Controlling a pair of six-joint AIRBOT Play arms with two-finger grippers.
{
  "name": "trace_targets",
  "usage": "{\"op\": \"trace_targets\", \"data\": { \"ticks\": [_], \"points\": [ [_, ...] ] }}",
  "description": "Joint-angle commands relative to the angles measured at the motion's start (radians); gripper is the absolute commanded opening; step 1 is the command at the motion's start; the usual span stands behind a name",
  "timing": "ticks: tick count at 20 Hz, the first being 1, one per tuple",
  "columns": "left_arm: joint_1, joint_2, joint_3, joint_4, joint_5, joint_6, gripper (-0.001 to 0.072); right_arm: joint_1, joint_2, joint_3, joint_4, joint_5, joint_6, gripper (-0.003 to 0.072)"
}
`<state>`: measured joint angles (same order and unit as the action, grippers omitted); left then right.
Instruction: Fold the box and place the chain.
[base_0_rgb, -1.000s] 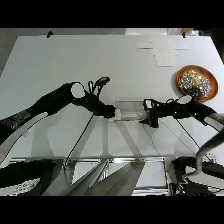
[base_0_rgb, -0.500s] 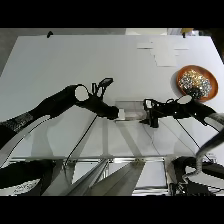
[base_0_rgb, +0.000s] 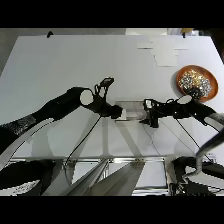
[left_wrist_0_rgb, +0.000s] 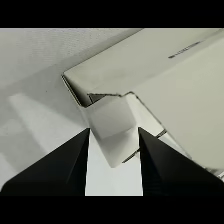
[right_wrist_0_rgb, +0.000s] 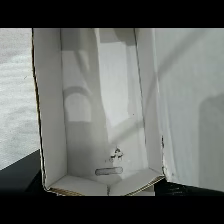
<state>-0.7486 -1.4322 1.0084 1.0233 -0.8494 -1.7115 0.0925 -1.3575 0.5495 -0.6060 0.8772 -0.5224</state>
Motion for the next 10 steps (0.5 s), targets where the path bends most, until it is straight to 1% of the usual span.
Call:
{"op": "trace_targets", "data": {
  "ticks": [1,6,10],
  "points": [
    [-0.031,-0.006,0.018,0.053,0.004,-0.087,0.0352,0.0,0.001,0.0,0.0,0.0,0.0,0.0428],
    [-0.062,-0.04,0.056,0.13,-0.035,-0.168,0.0352,0.0,0.001,0.0,0.0,0.0,0.0,0.0428],
    [-0.074,-0.081,0.115,0.201,-0.079,-0.275,0.0352,0.0,0.001,0.0,0.0,0.0,0.0,0.0428]
  ]
}}
